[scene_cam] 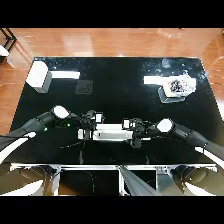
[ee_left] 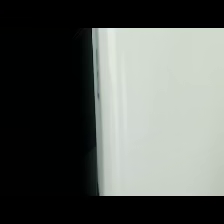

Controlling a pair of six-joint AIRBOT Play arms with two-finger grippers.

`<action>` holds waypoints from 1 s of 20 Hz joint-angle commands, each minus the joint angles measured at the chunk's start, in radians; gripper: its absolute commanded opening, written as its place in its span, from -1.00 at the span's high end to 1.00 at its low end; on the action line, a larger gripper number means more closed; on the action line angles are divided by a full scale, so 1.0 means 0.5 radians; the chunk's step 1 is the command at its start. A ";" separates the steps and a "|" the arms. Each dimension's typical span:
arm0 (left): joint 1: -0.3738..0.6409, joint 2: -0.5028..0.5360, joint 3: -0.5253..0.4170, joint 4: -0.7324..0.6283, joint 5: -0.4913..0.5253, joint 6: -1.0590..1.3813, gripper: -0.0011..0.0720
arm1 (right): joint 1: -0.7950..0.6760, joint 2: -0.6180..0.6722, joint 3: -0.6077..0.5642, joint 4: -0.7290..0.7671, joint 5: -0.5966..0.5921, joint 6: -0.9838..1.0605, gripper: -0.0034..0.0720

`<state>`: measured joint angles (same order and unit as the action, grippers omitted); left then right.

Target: Fold the box and place the chain.

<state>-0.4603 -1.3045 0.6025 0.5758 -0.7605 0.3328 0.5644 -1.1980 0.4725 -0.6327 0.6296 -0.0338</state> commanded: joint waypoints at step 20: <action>0.004 0.003 0.002 -0.002 0.002 -0.054 0.23 | 0.006 -0.005 -0.002 -0.030 0.040 0.002 -0.51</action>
<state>-0.4595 -1.3045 0.6025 0.5793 -0.7525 0.3244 0.5663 -1.2003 0.4713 -0.6472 0.6498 -0.0326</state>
